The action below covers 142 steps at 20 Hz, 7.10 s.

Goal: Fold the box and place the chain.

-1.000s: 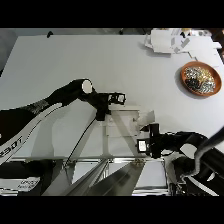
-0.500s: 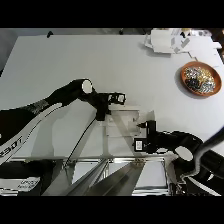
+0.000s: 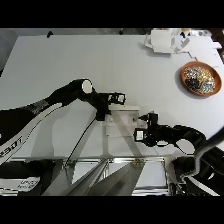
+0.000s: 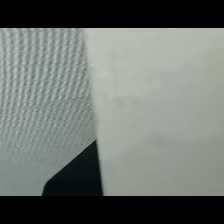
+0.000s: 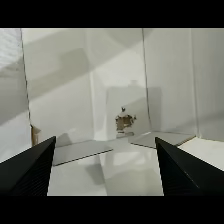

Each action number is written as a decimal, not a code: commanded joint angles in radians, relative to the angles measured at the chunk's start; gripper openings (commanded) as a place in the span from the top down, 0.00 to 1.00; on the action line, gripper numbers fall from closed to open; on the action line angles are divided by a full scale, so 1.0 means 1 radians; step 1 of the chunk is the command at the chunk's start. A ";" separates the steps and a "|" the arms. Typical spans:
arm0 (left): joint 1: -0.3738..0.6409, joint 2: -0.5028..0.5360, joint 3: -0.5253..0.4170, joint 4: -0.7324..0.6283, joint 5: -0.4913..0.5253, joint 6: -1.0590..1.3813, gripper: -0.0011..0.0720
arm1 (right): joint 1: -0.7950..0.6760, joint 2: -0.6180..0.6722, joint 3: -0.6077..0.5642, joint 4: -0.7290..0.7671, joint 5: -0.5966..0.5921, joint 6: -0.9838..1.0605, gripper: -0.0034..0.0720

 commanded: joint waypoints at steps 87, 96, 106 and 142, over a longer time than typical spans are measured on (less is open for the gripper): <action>-0.001 0.000 0.001 0.000 0.000 0.000 0.97 | -0.459 -0.627 0.270 0.688 0.415 -0.865 0.11; -0.001 0.000 0.001 0.000 0.000 0.000 0.97 | -0.459 -0.678 0.270 0.690 0.395 -0.895 0.30; -0.001 0.000 0.001 0.000 0.000 0.000 0.97 | -0.459 -0.678 0.270 0.690 0.390 -0.895 0.42; 0.039 0.089 0.001 0.099 -0.113 -0.069 0.23 | -0.459 -0.678 0.270 0.686 0.390 -0.890 0.42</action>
